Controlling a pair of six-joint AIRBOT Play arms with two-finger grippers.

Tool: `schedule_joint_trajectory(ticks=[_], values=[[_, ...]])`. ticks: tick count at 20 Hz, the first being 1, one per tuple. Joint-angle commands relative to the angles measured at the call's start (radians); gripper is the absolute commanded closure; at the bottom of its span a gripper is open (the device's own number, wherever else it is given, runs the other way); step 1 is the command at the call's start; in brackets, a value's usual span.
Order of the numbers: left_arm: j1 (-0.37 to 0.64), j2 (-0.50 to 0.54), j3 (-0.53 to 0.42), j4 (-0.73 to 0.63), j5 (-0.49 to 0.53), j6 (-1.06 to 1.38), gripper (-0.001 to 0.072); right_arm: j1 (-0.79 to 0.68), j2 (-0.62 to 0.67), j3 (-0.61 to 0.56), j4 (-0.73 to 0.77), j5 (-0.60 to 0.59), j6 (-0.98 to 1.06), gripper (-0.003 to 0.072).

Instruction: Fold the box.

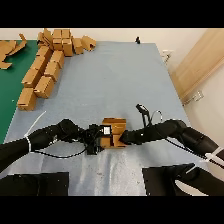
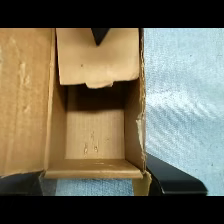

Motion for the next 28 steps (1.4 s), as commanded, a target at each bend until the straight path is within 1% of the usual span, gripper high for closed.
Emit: schedule_joint_trajectory(ticks=[1, 3, 7, 9, 10, 11, 14, 15, 17, 19, 23, 24, 25, 26, 28], values=[[0.000, 0.000, 0.001, 0.000, 0.000, 0.000, 0.0100, 0.161, -0.068, 0.101, -0.298, -0.025, 0.358, 0.0254], [0.000, -0.001, 0.001, 0.000, 0.000, 0.000, 0.0100, 0.238, -0.115, 0.165, -0.444, -0.122, 0.525, 0.0254], [0.000, -0.001, 0.001, 0.000, 0.000, 0.000, 0.0100, 0.365, -0.237, 0.304, -0.625, -0.269, 0.768, 0.0254], [0.000, -0.001, 0.001, 0.000, 0.000, 0.000, 0.0100, 0.403, -0.311, 0.377, -0.670, -0.336, 0.834, 0.0256], [0.000, -0.001, 0.001, 0.000, 0.000, 0.000, 0.0100, 0.409, -0.352, 0.412, -0.673, -0.366, 0.846, 0.0287], [0.000, -0.001, 0.001, 0.000, 0.000, 0.000, 0.0100, 0.409, -0.393, 0.442, -0.673, -0.389, 0.846, 0.0299], [0.000, -0.001, 0.001, 0.000, 0.000, 0.000, 0.0100, 0.410, -0.473, 0.498, -0.669, -0.400, 0.846, 0.0407], [0.000, -0.001, 0.001, 0.000, 0.000, 0.000, 0.0100, 0.414, -0.485, 0.511, -0.669, -0.401, 0.846, 0.0503], [0.000, 0.000, 0.001, 0.000, 0.000, 0.000, 0.0100, 0.414, -0.496, 0.524, -0.670, -0.403, 0.845, 0.0603], [0.000, -0.001, 0.001, 0.000, 0.000, 0.000, 0.0100, 0.414, -0.496, 0.526, -0.673, -0.404, 0.845, 0.0674], [0.000, -0.001, 0.001, 0.000, 0.000, 0.000, 0.0100, 0.414, -0.496, 0.526, -0.673, -0.404, 0.830, 0.0679], [0.000, -0.001, 0.001, 0.000, 0.000, 0.000, 0.0100, 0.414, -0.496, 0.526, -0.673, -0.404, 0.823, 0.0654], [0.000, -0.001, 0.001, 0.000, 0.000, 0.000, 0.0100, 0.414, -0.496, 0.526, -0.673, -0.406, 0.822, 0.0495], [0.000, -0.001, 0.001, 0.000, 0.000, 0.000, 0.0100, 0.414, -0.495, 0.526, -0.673, -0.411, 0.823, 0.0440], [0.000, -0.001, 0.001, 0.000, 0.000, 0.000, 0.0100, 0.414, -0.495, 0.526, -0.673, -0.433, 0.823, 0.0440]])
